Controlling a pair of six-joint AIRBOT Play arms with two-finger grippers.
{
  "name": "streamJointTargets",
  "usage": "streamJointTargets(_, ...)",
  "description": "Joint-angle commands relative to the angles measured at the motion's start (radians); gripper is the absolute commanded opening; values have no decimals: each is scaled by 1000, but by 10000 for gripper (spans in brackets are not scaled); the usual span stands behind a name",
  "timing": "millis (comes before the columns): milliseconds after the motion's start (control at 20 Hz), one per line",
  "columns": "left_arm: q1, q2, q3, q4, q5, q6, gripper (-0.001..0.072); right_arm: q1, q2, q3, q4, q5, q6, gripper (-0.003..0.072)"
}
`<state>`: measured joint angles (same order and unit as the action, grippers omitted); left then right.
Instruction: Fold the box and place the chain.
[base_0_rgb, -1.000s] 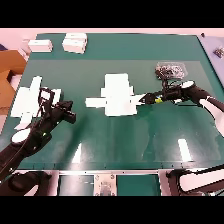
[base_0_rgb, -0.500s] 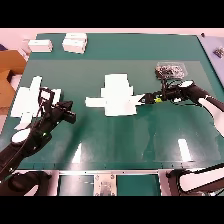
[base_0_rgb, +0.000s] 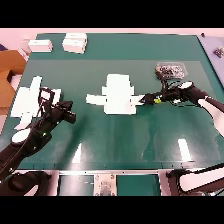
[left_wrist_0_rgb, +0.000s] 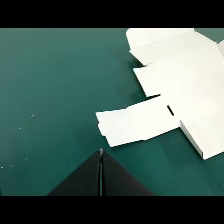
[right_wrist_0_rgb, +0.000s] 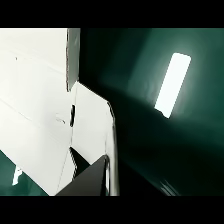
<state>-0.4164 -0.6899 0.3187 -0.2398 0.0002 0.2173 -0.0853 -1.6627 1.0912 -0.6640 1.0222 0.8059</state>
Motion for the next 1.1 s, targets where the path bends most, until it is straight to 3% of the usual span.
streamJointTargets(0,0,1,1,0,0,0,19,-1,-1,-2,-1,-5,1,206)
streamJointTargets(50,0,0,1,0,0,0,20,-4,-1,-1,-1,-5,-4,272)
streamJointTargets(1050,0,0,1,0,0,1,19,16,-2,-2,2,-27,-6,272)
